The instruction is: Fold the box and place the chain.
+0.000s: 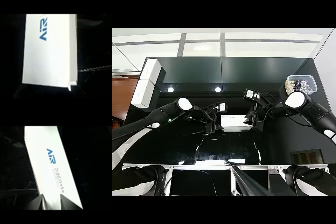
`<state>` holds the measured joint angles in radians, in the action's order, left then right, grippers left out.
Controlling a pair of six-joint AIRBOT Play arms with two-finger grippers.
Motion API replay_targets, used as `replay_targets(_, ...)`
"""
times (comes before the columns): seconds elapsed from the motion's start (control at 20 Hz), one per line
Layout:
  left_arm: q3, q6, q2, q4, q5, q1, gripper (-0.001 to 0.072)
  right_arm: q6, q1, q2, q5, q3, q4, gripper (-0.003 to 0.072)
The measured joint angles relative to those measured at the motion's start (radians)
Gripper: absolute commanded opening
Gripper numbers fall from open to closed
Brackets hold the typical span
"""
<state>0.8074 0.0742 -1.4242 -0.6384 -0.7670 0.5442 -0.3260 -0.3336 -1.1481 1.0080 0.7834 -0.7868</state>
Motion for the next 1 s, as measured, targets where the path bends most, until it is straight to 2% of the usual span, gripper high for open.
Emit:
replay_targets(0.75,0.000,0.000,0.000,0.000,0.000,0.000,0.0402,0.000,0.000,0.000,-0.003,0.000,0.001,0.0235)
replay_targets(0.85,0.000,0.000,0.000,0.000,0.000,0.000,0.0402,0.000,0.000,0.000,-0.006,0.000,0.001,0.0134)
replay_targets(1.0,0.000,0.000,0.000,0.000,-0.001,0.000,0.0402,0.002,0.000,0.000,-0.005,0.000,0.002,0.0135)
